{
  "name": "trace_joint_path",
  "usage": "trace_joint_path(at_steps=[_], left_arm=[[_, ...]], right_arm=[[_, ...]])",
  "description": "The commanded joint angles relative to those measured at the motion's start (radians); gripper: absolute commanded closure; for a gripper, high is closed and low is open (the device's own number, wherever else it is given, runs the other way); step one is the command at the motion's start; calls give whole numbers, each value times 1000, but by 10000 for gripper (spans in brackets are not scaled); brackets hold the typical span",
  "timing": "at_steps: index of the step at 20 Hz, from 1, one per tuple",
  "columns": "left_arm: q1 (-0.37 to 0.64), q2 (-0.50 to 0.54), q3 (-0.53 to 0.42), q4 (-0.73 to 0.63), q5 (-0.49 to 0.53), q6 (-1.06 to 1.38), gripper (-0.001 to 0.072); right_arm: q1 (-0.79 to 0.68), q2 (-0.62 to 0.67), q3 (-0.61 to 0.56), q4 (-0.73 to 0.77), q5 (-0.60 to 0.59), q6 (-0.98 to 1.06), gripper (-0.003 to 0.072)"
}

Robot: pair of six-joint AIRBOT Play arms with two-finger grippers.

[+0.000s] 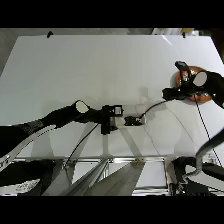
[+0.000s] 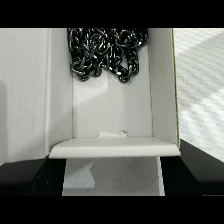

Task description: Fold the box and place the chain.

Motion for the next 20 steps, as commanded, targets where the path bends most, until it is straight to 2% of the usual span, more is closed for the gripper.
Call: trace_joint_path(at_steps=[1,3,6,9,10,12,14,16,20], left_arm=[[0,1,0,0,0,0,439],[0,1,0,0,0,0,439],[0,1,0,0,0,0,439],[0,1,0,0,0,0,439],[0,1,0,0,0,0,439],[0,1,0,0,0,0,439],[0,1,0,0,0,0,439],[0,1,0,0,0,0,439],[0,1,0,0,0,0,439]], right_arm=[[2,-71,-1,-8,0,16,282],[13,-90,-1,-13,-5,30,291],[17,-108,-1,-16,-21,34,349],[17,-116,-1,-15,-37,42,358],[17,-119,-1,-15,-42,42,400],[17,-130,-1,-12,-49,42,423],[17,-137,0,14,-40,39,595],[17,-137,0,36,-14,17,674],[22,-82,0,34,41,2,674]])
